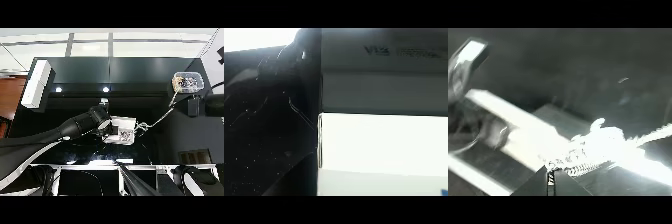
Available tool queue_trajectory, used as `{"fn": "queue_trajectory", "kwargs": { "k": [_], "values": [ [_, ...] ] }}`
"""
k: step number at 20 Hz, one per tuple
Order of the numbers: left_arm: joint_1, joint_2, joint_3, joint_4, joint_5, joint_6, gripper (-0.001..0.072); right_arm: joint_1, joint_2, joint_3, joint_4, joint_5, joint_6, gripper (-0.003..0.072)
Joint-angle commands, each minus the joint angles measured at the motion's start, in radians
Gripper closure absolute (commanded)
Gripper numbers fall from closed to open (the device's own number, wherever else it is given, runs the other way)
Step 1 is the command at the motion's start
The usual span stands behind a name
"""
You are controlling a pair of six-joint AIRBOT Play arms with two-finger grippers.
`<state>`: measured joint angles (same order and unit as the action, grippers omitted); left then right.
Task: Fold the box and place the chain.
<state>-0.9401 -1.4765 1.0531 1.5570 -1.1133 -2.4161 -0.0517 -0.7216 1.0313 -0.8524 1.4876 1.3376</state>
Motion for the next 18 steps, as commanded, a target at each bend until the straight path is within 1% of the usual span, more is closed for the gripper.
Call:
{"fn": "queue_trajectory", "kwargs": {
  "k": [1,9,12,14,18],
  "values": [
    [0.001,0.0,0.0,0.002,0.006,0.0,0.0678,0.056,0.026,-0.016,0.032,0.055,0.0,0.0675],
    [0.001,0.0,0.0,0.002,0.005,-0.001,0.0678,0.138,0.025,-0.063,0.042,0.07,0.006,0.0676],
    [0.001,0.0,0.0,0.002,0.005,0.0,0.0678,0.198,0.025,-0.131,0.126,0.05,0.004,0.0676],
    [0.001,0.0,0.0,0.003,0.005,0.0,0.0678,0.238,0.023,-0.205,0.16,-0.022,0.004,0.0676],
    [0.001,0.0,0.0,0.003,0.005,0.0,0.0678,0.302,0.012,-0.322,0.237,-0.219,-0.015,0.0676]
  ]
}}
